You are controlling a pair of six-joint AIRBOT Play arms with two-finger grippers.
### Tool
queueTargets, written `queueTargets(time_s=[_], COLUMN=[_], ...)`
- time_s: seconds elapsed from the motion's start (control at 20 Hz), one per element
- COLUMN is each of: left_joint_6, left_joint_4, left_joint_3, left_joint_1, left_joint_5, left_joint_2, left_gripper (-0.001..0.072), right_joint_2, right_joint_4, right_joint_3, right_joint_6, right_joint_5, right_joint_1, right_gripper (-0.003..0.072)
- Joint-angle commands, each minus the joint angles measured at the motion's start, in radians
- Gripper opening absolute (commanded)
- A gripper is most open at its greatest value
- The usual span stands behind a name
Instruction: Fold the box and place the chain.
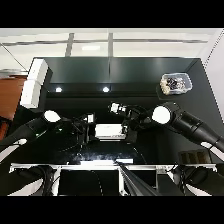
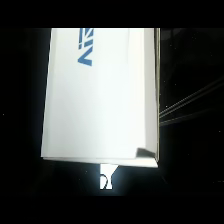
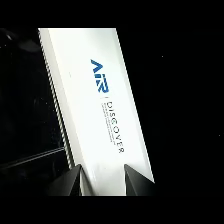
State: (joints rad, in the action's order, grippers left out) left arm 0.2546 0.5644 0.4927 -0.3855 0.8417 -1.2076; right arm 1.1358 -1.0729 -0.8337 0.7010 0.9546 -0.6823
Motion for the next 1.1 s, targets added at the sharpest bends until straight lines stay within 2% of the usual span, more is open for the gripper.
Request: queueTargets(time_s=[0.0, 0.8, 0.9, 0.95, 1.05], left_joint_6=[-0.001, -0.001, -0.001, -0.001, -0.001], left_joint_4=[0.0, 0.0, 0.0, 0.0, 0.0], left_joint_3=[0.0, 0.0, 0.0, 0.0, 0.0], left_joint_1=[0.0, 0.0, 0.0, 0.0, 0.0], left_joint_5=[0.0, 0.0, 0.0, 0.0, 0.0], left_joint_2=[-0.001, -0.001, -0.001, -0.001, -0.001], left_gripper=[0.0443, 0.0443, 0.0443, 0.0443, 0.0443], right_joint_2=[-0.001, 0.029, 0.029, 0.029, 0.03], right_joint_4=[0.002, 0.006, 0.006, 0.006, 0.005], right_joint_3=[-0.001, 0.0, 0.0, 0.0, 0.0], right_joint_6=[0.003, 0.04, 0.04, 0.041, 0.04], right_joint_5=[0.005, 0.005, 0.008, 0.006, 0.005], right_joint_1=[-0.001, -0.001, -0.001, -0.001, -0.001], right_gripper=[0.0299, 0.03, 0.0327, 0.0374, 0.0377])
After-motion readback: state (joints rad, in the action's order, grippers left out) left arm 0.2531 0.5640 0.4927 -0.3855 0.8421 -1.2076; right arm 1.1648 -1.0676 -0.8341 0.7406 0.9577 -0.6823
